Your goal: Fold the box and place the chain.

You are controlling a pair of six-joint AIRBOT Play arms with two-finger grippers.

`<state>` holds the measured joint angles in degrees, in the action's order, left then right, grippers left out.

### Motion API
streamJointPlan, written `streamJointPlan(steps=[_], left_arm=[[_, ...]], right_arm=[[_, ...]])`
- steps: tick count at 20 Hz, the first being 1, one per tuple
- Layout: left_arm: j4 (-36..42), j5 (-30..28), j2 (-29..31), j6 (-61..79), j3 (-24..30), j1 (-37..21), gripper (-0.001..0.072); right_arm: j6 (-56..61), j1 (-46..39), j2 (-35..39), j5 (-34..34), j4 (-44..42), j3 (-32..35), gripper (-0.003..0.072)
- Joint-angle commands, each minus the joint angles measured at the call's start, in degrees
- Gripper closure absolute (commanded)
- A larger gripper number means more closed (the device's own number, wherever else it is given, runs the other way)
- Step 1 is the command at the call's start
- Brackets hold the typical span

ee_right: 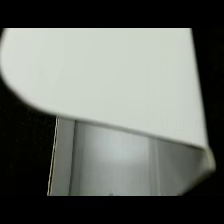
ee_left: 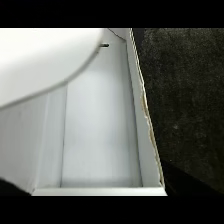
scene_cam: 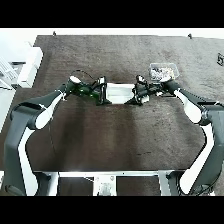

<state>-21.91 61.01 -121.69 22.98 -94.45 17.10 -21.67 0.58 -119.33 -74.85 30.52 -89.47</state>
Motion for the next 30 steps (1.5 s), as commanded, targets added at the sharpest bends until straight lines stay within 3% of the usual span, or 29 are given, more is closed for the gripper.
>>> streamJointPlan(steps=[1,16,17,18,23,25,30], left_arm=[[0.02,0.04,0.0,0.0,-0.02,0.02,0.0231],[0.04,0.04,0.0,0.0,-0.02,0.02,0.0231],[0.04,0.04,0.0,0.0,-0.02,0.02,0.0231],[0.04,0.02,0.0,0.0,-0.02,0.02,0.0231],[0.02,0.09,0.0,-0.02,-0.02,0.02,0.023],[0.02,0.09,0.0,-0.5,-0.02,0.02,0.0231],[0.02,0.11,0.0,-0.5,-0.02,0.02,0.0231]], right_arm=[[0.02,0.02,0.0,0.02,-0.02,0.02,0.0278],[0.81,0.04,0.0,-1.25,-0.04,0.02,0.0275],[0.9,0.0,0.04,-1.86,-0.13,0.0,0.0131],[1.62,-0.07,0.22,-1.9,0.0,-0.15,0.0038],[6.29,-0.72,1.05,-3.67,1.92,-0.35,0.0033],[6.67,-1.16,1.2,-4.74,2.43,-0.39,-0.0034],[7.3,-1.6,2.8,-7.61,6.49,-0.44,-0.0034]])
